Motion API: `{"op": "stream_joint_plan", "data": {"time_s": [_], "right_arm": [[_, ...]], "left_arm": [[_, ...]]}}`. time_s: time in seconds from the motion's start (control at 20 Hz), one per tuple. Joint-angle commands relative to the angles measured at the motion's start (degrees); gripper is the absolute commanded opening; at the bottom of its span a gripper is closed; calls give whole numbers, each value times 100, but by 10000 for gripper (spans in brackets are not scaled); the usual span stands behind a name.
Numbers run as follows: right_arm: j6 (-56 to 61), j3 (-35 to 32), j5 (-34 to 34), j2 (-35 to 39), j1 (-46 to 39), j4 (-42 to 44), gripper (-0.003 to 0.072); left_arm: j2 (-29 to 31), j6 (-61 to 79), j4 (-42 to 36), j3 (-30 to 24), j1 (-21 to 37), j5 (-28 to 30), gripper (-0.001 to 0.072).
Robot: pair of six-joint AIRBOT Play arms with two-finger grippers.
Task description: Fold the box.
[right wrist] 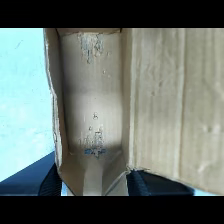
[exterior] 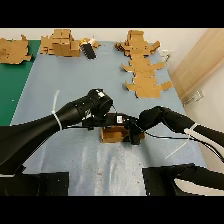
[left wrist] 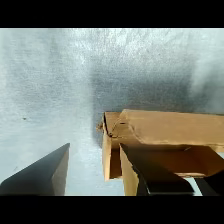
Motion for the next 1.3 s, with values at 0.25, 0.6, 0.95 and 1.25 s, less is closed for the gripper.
{"op": "stream_joint_plan", "data": {"time_s": [0.25,0.6,0.95,1.25], "right_arm": [[2,2,-2,7,4,0,452],[2,2,0,4,4,0,452],[0,2,0,7,4,0,452],[2,2,0,7,4,-2,452]], "left_arm": [[162,138,201,4,46,-203,273],[160,151,385,4,46,-210,181],[328,968,953,-225,46,-323,11],[1926,5134,-1025,-2081,737,1058,11]]}}
